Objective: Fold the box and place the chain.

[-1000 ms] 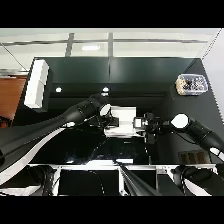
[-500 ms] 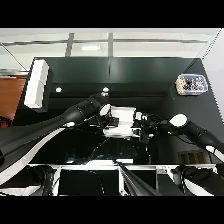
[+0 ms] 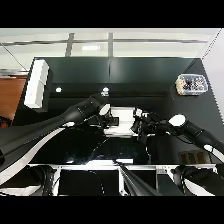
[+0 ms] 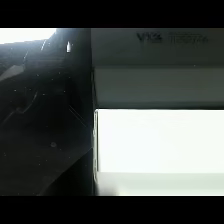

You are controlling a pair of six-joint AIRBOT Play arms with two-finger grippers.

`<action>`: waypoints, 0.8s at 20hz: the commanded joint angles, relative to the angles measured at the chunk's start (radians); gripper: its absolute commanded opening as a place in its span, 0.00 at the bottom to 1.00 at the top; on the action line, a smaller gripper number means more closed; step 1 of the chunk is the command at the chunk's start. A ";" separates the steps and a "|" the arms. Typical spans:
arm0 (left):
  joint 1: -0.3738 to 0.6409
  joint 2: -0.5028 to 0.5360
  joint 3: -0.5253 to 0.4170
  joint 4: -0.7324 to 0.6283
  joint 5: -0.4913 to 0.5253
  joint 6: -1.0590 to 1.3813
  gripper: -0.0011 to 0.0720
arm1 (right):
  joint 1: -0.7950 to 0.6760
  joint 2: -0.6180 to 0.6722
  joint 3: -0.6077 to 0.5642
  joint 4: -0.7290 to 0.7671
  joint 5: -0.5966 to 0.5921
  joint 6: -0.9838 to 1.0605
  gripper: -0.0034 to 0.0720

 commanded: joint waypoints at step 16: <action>0.001 -0.001 0.001 0.002 -0.011 0.002 0.05 | -0.553 -0.032 -0.029 -0.277 0.387 1.155 0.06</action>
